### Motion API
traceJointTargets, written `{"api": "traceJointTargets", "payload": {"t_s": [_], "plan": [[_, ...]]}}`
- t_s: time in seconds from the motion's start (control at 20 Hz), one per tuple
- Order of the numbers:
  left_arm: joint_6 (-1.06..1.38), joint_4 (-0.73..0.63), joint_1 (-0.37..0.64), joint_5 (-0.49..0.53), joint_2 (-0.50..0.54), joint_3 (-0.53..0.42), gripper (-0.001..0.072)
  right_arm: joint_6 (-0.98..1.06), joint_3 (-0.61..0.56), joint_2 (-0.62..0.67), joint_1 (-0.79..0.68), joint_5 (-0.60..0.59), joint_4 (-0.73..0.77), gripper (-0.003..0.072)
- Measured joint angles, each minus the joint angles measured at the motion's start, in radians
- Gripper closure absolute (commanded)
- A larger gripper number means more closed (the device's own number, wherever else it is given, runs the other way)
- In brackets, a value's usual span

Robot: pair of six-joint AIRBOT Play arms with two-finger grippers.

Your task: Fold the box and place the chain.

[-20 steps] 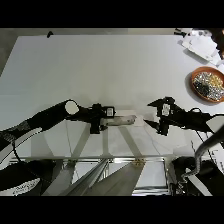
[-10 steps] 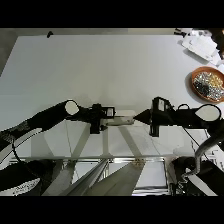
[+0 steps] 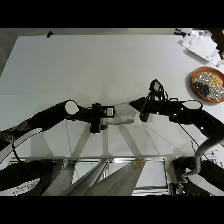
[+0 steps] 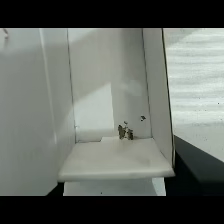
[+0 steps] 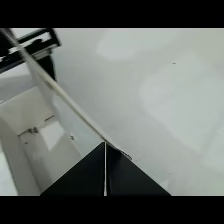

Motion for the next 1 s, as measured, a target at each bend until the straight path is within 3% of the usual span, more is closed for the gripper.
{"api": "traceJointTargets", "payload": {"t_s": [0.05, 0.2, 0.4, 0.5, 0.55, 0.75, 0.8, 0.9, 0.95, 1.0], "plan": [[0.000, -0.001, 0.000, -0.001, 0.000, 0.000, 0.0614, -0.003, 0.000, -0.006, 0.000, -0.018, 0.011, 0.0676], [0.003, -0.001, 0.000, -0.002, 0.001, 0.000, 0.0400, -0.028, 0.000, -0.016, 0.000, -0.034, 0.028, 0.0676], [0.003, 0.004, 0.000, -0.002, 0.003, 0.000, 0.0355, -0.087, 0.000, -0.020, -0.002, 0.013, 0.035, 0.0676], [-0.003, 0.006, 0.000, -0.001, 0.003, 0.000, 0.0208, -0.108, 0.000, -0.021, -0.002, 0.053, 0.037, 0.0676], [-0.006, 0.006, 0.000, 0.000, 0.003, 0.000, 0.0175, -0.117, 0.000, -0.021, -0.001, 0.079, 0.037, 0.0676], [-0.030, 0.004, 0.000, 0.001, 0.003, 0.000, 0.0164, -0.134, 0.000, -0.021, 0.000, 0.141, 0.038, 0.0675], [-0.033, 0.004, 0.000, 0.002, 0.004, 0.000, 0.0080, -0.136, 0.000, -0.021, 0.000, 0.151, 0.038, 0.0675], [-0.042, 0.005, 0.000, -0.002, 0.004, 0.000, 0.0095, -0.138, 0.000, -0.021, 0.000, 0.169, 0.035, 0.0675], [-0.048, 0.006, 0.000, -0.001, 0.004, 0.000, 0.0173, -0.140, 0.000, -0.021, 0.000, 0.177, 0.030, 0.0675], [-0.056, 0.010, 0.000, 0.001, 0.005, 0.000, 0.0314, -0.141, 0.000, -0.021, 0.000, 0.185, 0.028, 0.0676]]}}
